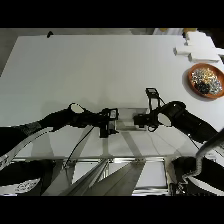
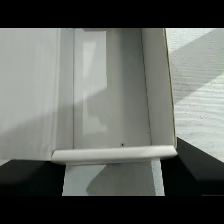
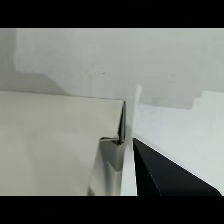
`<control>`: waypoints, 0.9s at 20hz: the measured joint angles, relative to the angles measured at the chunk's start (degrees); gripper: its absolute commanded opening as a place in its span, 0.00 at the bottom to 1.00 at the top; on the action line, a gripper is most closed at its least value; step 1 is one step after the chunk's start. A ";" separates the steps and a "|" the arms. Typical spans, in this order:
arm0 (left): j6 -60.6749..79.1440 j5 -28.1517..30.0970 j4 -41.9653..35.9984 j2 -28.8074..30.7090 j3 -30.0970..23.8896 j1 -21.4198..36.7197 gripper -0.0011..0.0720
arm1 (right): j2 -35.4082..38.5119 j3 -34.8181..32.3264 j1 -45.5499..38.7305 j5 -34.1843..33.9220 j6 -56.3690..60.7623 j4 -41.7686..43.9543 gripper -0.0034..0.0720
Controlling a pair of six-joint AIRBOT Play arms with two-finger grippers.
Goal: Fold the box and place the chain.
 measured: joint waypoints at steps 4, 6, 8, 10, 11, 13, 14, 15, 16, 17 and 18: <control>0.00 0.00 0.00 0.00 0.02 0.00 0.31 | -1.95 0.15 0.26 0.90 1.68 -1.84 0.52; 0.02 0.00 0.00 0.00 0.00 0.00 0.32 | -2.82 0.20 0.94 0.92 2.23 -2.21 0.47; 0.02 0.00 0.00 0.00 0.00 0.00 0.32 | -3.72 0.20 1.66 0.52 3.13 -2.47 0.42; 0.02 0.00 0.00 0.00 0.00 0.00 0.32 | -4.42 0.20 2.38 0.26 4.00 -2.54 0.33; 0.02 0.00 0.00 0.00 0.00 0.00 0.32 | -4.63 0.20 2.67 0.22 4.22 -2.56 0.27; 0.00 0.00 0.00 0.00 0.00 0.00 0.32 | -4.90 0.22 2.99 0.15 4.59 -2.67 0.10; 0.02 -0.02 0.02 0.00 0.00 0.00 0.32 | -4.98 0.22 3.08 0.39 4.74 -2.82 0.08; 0.02 -0.02 0.00 0.00 0.00 0.00 0.32 | -5.01 0.24 3.15 0.42 4.94 -2.80 0.07; 0.02 -0.02 0.00 0.00 0.00 0.00 0.32 | -5.05 0.24 3.21 0.46 4.94 -2.89 0.07; 0.02 -0.02 0.00 0.00 0.00 0.00 0.32 | -5.09 0.24 3.23 0.50 4.94 -2.86 0.07; 0.02 0.00 0.00 0.00 0.00 0.00 0.32 | -5.11 0.24 3.28 0.59 4.94 -2.91 0.07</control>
